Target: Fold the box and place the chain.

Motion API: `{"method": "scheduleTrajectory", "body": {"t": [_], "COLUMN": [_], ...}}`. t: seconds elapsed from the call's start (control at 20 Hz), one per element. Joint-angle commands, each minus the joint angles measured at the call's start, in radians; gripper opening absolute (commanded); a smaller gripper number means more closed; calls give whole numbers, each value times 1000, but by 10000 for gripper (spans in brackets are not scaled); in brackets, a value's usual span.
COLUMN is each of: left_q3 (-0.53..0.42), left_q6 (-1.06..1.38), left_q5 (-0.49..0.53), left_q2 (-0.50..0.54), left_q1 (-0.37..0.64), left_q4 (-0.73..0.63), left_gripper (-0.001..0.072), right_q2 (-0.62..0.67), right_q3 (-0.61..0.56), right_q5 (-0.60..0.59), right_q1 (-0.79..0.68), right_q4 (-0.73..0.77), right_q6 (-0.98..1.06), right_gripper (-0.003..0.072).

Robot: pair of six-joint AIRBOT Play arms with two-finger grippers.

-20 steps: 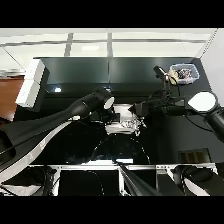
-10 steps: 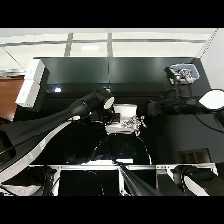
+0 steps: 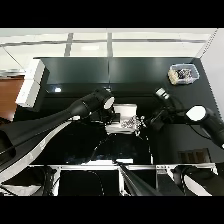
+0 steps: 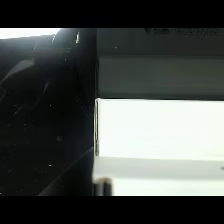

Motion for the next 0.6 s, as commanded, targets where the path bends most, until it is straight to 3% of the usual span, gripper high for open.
{"method": "scheduleTrajectory", "body": {"t": [0.0, 0.2, 0.55], "left_q3": [1, 1, 1], "left_q6": [0, 0, 0], "left_q5": [4, 4, -1], "left_q2": [0, 0, 0], "left_q1": [0, 0, 0], "left_q4": [0, 0, 0], "left_gripper": [28, 29, 28], "right_q2": [-90, -154, -202], "right_q3": [-24, -23, -23], "right_q5": [-47, 10, 12], "right_q1": [37, 38, 60], "right_q4": [240, 327, 325], "right_q6": [-566, -780, -823], "right_gripper": [720, 716, 715]}}
